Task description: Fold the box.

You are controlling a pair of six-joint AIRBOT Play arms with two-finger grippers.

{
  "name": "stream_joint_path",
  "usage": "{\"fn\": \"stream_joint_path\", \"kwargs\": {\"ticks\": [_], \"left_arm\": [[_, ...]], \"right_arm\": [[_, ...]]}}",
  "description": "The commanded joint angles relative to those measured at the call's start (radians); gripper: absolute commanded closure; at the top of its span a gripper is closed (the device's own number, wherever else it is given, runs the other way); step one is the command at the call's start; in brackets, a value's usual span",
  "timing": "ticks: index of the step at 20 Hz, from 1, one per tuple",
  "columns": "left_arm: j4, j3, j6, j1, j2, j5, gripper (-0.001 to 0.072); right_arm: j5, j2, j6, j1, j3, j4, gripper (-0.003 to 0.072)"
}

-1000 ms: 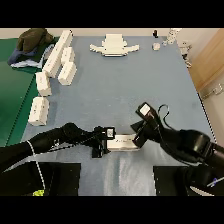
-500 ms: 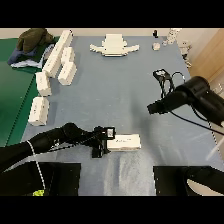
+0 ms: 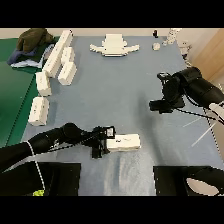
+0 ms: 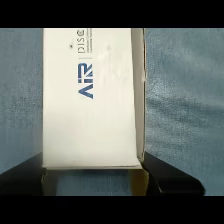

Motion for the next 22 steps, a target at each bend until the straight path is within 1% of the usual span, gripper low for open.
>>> {"fn": "stream_joint_path", "kwargs": {"ticks": [1, 3, 4, 6, 8, 10, 11, 13, 15, 16, 17, 19, 22], "left_arm": [[-0.006, 0.002, -0.168, 0.047, 0.056, 0.007, 0.0191], [0.008, 0.001, -0.307, 0.126, 0.134, 0.007, 0.0191], [0.042, 0.001, -0.375, 0.173, 0.18, 0.008, 0.0191], [0.171, 0.001, -0.537, 0.29, 0.274, 0.012, 0.0191], [0.344, 0.001, -0.75, 0.433, 0.341, 0.014, 0.0191], [0.494, 0.001, -0.931, 0.587, 0.357, 0.005, 0.0191], [0.534, 0.001, -0.977, 0.664, 0.349, 0.003, 0.0191], [0.535, 0.001, -0.997, 0.79, 0.309, 0.027, 0.0191], [0.518, 0.002, -1.009, 0.871, 0.249, 0.076, 0.0191], [0.501, 0.002, -1.009, 0.891, 0.218, 0.108, 0.019], [0.489, 0.003, -1.008, 0.896, 0.183, 0.149, 0.0191], [0.487, 0.03, -1.008, 0.894, 0.106, 0.196, 0.0191], [0.487, 0.131, -1.005, 0.893, -0.036, 0.207, 0.0191]], "right_arm": [[-0.013, -0.006, 0.003, -0.003, 0.004, 0.008, 0.068], [-0.013, -0.006, 0.003, -0.003, 0.004, 0.008, 0.068], [-0.013, -0.006, 0.003, -0.003, 0.004, 0.008, 0.068], [-0.013, -0.006, 0.003, -0.003, 0.004, 0.008, 0.068], [-0.013, -0.006, 0.003, -0.003, 0.004, 0.008, 0.068], [-0.013, -0.006, 0.003, -0.003, 0.004, 0.008, 0.068], [-0.013, -0.006, 0.003, -0.003, 0.004, 0.008, 0.0681], [-0.013, -0.006, 0.003, -0.003, 0.004, 0.008, 0.0681], [-0.013, -0.006, 0.003, -0.003, 0.004, 0.008, 0.068], [-0.013, -0.006, 0.003, -0.003, 0.004, 0.008, 0.0681], [-0.013, -0.006, 0.003, -0.003, 0.004, 0.008, 0.0681], [-0.013, -0.006, 0.003, -0.003, 0.004, 0.008, 0.068], [-0.013, -0.006, 0.003, -0.003, 0.004, 0.008, 0.068]]}}
